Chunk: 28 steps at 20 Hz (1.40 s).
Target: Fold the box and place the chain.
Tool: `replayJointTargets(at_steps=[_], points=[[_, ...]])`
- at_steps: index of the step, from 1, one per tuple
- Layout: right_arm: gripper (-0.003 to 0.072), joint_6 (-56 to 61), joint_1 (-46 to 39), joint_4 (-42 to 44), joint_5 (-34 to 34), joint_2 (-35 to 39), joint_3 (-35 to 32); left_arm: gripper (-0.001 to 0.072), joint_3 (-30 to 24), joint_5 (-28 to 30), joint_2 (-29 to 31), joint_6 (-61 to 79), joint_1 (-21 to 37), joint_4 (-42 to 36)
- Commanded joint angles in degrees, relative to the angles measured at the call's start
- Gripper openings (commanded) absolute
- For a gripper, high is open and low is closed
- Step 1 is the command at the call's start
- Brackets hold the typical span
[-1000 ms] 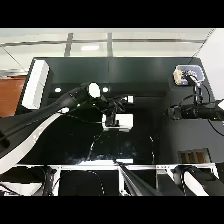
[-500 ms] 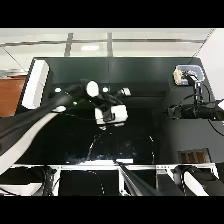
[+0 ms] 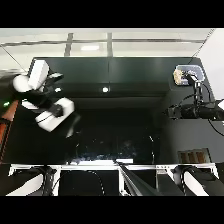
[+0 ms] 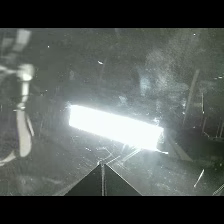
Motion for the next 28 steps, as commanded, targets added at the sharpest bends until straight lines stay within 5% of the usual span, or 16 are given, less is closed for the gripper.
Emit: replayJointTargets(at_steps=[1, 6, 10, 14, 19, 20, 22, 25, 28], points=[[0.0014, 0.02, 0.04, 0.0, 0.02, 0.04, -0.02, 0.0355, -7.72, -0.52, 5.29, -1.81, 20.68, 2.6], [0.0014, 0.9, 0.04, 0.02, -0.63, 0.02, -0.02, 0.0356, -8.11, 8.96, 5.9, 1.42, 37.4, -2.71], [0.0014, 2.71, 0.04, 0.07, -1.64, 0.02, -0.02, 0.0356, -8.11, 17.27, 4.57, 15.91, 35.1, -13.05], [0.0014, 3.32, 0.04, 0.0, -2.12, 0.02, -0.02, 0.0356, -8.15, 23.96, 2.62, 17.05, 30.21, -9.79], [0.0014, 3.5, 0.04, 0.0, -2.14, 0.02, 0.0, 0.0357, -8.15, 24.92, -1.09, 15.61, 29.77, -9.84], [0.0014, 3.5, 0.04, 0.0, -2.14, 0.02, -0.02, 0.0416, -8.15, 25.31, -1.53, 15.61, 29.75, -9.84], [0.0014, 3.52, 0.04, 0.02, -2.29, 0.02, 0.0, 0.0711, -8.15, 27.1, -2.34, 15.52, 29.75, -10.03], [0.0014, 3.45, 0.07, 0.07, -2.8, 0.02, 0.0, 0.0714, -5.7, 27.12, -2.08, 14.32, 29.2, -12.07], [0.0014, 0.52, 2.8, 0.59, -7.28, 0.02, 0.74, 0.0714, 2.6, 24.37, 0.79, 11.63, 26.62, -17.68]])
